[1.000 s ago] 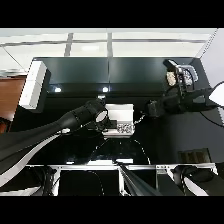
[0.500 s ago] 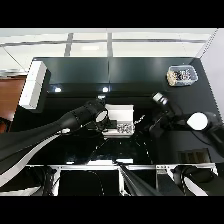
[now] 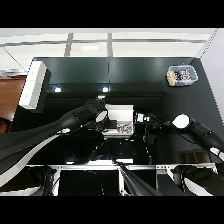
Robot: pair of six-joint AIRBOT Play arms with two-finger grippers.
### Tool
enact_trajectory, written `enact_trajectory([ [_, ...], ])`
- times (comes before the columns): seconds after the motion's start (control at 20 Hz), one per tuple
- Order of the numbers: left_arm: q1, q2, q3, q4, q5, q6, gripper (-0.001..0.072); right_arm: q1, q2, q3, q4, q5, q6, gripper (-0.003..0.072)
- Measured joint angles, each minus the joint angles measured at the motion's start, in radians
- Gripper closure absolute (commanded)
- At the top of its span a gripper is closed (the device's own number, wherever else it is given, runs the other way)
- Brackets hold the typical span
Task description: Fold the box and place the chain.
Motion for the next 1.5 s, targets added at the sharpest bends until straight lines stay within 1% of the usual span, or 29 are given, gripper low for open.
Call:
enact_trajectory([
  [0.2, 0.000, 0.000, 0.000, -0.001, -0.001, 0.000, 0.0679, 0.014, -0.020, 0.002, 0.050, -0.065, -0.114, 0.0026],
  [0.45, 0.000, 0.000, 0.000, -0.002, -0.001, 0.000, 0.0679, 0.019, -0.069, 0.015, 0.088, -0.093, -0.158, 0.0026],
  [0.5, 0.000, 0.000, 0.000, -0.002, -0.002, 0.000, 0.0679, 0.019, -0.080, 0.016, 0.097, -0.097, -0.162, 0.0044],
  [0.55, 0.000, 0.000, 0.000, -0.002, -0.002, 0.000, 0.0679, 0.019, -0.089, 0.018, 0.101, -0.099, -0.166, 0.0209],
  [0.6, 0.000, 0.000, 0.000, -0.002, -0.002, 0.000, 0.0679, 0.019, -0.096, 0.019, 0.105, -0.103, -0.168, 0.0353],
  [0.65, 0.000, 0.000, 0.000, -0.003, -0.002, 0.000, 0.0679, 0.019, -0.101, 0.019, 0.109, -0.106, -0.168, 0.0564],
  [0.7, 0.000, 0.000, 0.000, -0.002, -0.003, 0.000, 0.0679, 0.019, -0.105, 0.020, 0.114, -0.114, -0.165, 0.0674],
  [0.95, 0.000, 0.000, 0.000, -0.003, -0.003, 0.000, 0.0679, 0.019, -0.110, 0.021, 0.114, -0.114, -0.074, 0.0671],
  [1.1, 0.000, 0.000, 0.000, -0.003, -0.003, 0.000, 0.0679, 0.019, -0.080, 0.020, 0.060, -0.138, 0.069, 0.0670],
  [1.2, 0.000, 0.000, 0.000, -0.003, -0.003, 0.000, 0.0679, 0.012, -0.028, 0.021, -0.011, -0.145, 0.209, 0.0671],
  [1.3, 0.000, 0.000, 0.000, -0.003, -0.003, 0.000, 0.0679, -0.003, 0.048, 0.021, -0.092, -0.111, 0.340, 0.0670],
  [1.4, 0.000, 0.000, 0.000, -0.003, -0.003, 0.000, 0.0679, -0.021, 0.142, 0.029, -0.157, -0.047, 0.453, 0.0670],
  [1.5, 0.000, 0.000, 0.000, -0.003, -0.003, 0.000, 0.0679, -0.033, 0.240, 0.054, -0.190, 0.016, 0.570, 0.0670],
])
